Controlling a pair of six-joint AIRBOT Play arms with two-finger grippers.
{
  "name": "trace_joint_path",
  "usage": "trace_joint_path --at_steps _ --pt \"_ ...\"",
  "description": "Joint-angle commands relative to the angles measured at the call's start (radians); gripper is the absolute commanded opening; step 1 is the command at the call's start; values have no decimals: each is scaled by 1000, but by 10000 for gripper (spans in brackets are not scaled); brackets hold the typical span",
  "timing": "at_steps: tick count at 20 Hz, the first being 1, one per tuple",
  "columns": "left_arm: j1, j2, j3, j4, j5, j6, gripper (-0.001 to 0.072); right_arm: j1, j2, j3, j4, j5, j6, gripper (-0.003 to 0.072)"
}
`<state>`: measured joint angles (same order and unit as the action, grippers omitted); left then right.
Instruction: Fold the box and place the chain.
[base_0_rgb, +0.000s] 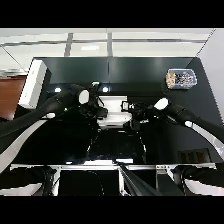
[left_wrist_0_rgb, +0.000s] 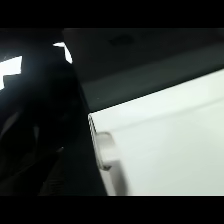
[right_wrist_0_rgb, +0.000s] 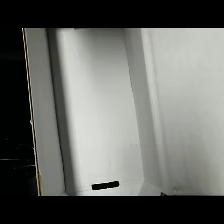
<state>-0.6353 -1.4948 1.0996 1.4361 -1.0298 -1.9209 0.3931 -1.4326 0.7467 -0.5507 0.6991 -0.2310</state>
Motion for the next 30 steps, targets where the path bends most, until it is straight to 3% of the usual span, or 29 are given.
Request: trace_joint_path --at_steps 1,7,14,15,17,18,21,22,24,27,28,29,30 --pt "-59 -7 16 124 -37 -215 490 0 0 1 0 0 0 191" --pt "-64 -65 85 127 -152 -282 490 0 0 1 0 0 0 191" --pt "-89 -109 136 127 -155 -336 476 0 0 1 0 0 0 191" --pt "-87 -109 135 130 -160 -335 373 0 0 1 0 0 0 191" --pt "-85 -109 136 124 -156 -335 101 0 0 1 0 0 0 191" --pt "-86 -109 136 122 -149 -335 22 0 0 1 0 0 0 191" --pt "-85 -109 136 121 -149 -335 23 0 0 1 0 0 0 191" --pt "-85 -109 136 114 -148 -335 68 0 0 1 0 0 0 191" --pt "-85 -109 136 100 -146 -335 458 0 0 1 0 0 0 191" --pt "-84 -109 136 100 -148 -335 463 0 0 1 0 0 0 191" --pt "-83 -109 136 100 -144 -335 394 0 0 1 0 0 0 191" --pt "-81 -109 136 99 -142 -335 101 0 0 1 0 0 0 191" --pt "-82 -109 136 98 -140 -335 22 0 0 1 0 0 0 191"
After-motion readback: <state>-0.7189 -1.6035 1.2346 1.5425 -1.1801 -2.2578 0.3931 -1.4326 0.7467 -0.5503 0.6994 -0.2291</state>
